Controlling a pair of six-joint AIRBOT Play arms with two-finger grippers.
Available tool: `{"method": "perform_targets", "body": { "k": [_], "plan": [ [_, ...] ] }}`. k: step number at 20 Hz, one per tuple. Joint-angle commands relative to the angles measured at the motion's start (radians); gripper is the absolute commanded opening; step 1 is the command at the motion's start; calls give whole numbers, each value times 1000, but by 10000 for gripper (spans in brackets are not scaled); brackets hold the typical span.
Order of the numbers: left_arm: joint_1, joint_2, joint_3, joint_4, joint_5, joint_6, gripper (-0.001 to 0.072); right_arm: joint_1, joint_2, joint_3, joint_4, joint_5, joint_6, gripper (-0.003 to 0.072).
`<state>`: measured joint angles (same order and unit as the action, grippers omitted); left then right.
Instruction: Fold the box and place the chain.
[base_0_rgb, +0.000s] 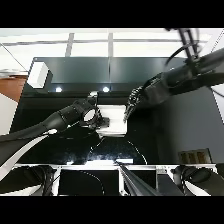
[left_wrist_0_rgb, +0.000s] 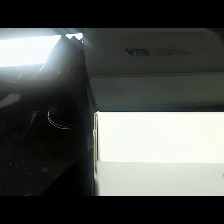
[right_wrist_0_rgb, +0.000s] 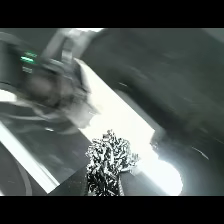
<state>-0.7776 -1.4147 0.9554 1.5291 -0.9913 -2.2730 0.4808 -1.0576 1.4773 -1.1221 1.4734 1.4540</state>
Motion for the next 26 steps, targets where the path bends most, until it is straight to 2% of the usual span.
{"method": "perform_targets", "body": {
  "k": [1, 6, 11, 13, 17, 18, 19, 22, 26],
  "plan": [
    [0, 0, 0, 0, -8, 0, 25, 55, -18, -68, 91, -145, -5, 28],
    [0, 0, 0, 3, -7, 0, 25, 105, -93, -109, 92, -158, -29, 28],
    [0, 0, 0, 3, -11, 0, 25, 107, -119, -228, 3, -156, -33, 29],
    [0, 0, 0, 3, -11, 0, 25, 107, -122, -290, 8, -192, -28, 29],
    [0, 0, 0, 3, -11, 0, 25, 108, -142, -368, 118, -332, -30, 32],
    [0, 0, 0, 3, -11, 0, 25, 108, -149, -368, 132, -341, -29, 262],
    [0, 0, 0, 3, -12, 0, 25, 107, -149, -368, 126, -339, -30, 552],
    [0, 0, 0, 3, -16, 2, 24, 30, -113, -342, -1, -227, -29, 545],
    [0, 0, 23, 8, -22, -6, 21, -227, 41, -348, -229, -104, -27, 545]
  ]
}}
